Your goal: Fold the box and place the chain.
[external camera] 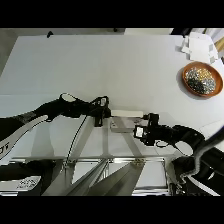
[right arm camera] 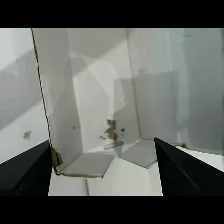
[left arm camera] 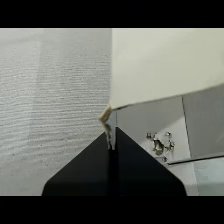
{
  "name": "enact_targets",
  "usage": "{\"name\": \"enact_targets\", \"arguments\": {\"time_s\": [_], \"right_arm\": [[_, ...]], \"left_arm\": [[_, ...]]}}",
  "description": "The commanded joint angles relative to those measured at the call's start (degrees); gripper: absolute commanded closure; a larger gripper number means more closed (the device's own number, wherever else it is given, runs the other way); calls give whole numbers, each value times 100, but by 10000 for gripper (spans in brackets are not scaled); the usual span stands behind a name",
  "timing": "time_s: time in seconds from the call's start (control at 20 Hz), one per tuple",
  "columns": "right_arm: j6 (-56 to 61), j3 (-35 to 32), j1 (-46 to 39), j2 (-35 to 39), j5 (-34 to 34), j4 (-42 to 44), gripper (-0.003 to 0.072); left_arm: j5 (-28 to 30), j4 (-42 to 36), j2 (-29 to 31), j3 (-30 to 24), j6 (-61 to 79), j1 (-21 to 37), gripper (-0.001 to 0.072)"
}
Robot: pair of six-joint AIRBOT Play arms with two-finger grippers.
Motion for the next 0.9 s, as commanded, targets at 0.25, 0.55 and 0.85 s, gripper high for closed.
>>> {"name": "enact_targets", "arguments": {"time_s": [0.25, 0.55, 0.85], "right_arm": [[-1888, 66, -1047, -7, 409, 1565, 5], [-3091, 66, -1639, -144, 850, 2636, 4], [-4264, 214, -2144, -732, 1062, 3499, 4]], "left_arm": [[0, 0, -2, 4, 0, 0, 698], [0, 0, -2, 7, 0, 0, 698], [-2, 0, 0, 7, 0, 0, 698]]}}
